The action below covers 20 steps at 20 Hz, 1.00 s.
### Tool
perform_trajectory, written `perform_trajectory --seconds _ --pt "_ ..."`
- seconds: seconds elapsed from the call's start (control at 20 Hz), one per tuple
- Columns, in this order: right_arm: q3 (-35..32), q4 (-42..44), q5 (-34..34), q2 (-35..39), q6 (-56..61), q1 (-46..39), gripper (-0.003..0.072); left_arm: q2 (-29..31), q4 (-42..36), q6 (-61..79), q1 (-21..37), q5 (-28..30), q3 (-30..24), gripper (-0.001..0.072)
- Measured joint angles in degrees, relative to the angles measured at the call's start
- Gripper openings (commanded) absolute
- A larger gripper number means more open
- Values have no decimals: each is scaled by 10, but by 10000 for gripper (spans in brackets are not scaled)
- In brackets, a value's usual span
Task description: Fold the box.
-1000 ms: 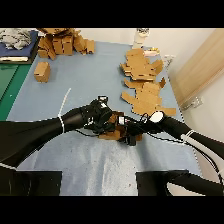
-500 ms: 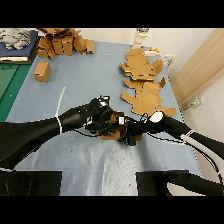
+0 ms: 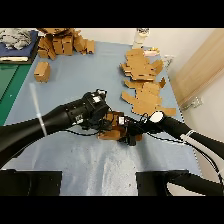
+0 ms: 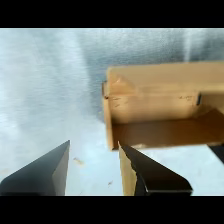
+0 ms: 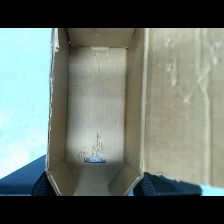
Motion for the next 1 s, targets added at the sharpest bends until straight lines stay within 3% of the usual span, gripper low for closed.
perform_trajectory --seconds 0.05,0.1,0.3,0.5,0.6,0.75,0.85,1.0 --pt "0 0 0 0 0 0 593 11 5 2 0 -11 0 260" --pt "0 0 0 0 0 0 592 21 12 5 0 -25 0 10" --pt "0 0 0 0 0 0 593 55 55 58 2 -77 -5 11" --pt "0 0 0 0 0 0 593 119 56 226 36 -21 -53 11" --pt "0 0 0 0 0 0 602 163 -24 383 90 23 -99 11" --pt "0 2 0 0 0 0 601 201 -153 628 212 43 -169 12" --pt "0 2 0 0 0 0 600 198 -239 781 285 61 -204 11" --pt "0 2 0 0 0 0 601 146 -391 1029 376 85 -231 12"
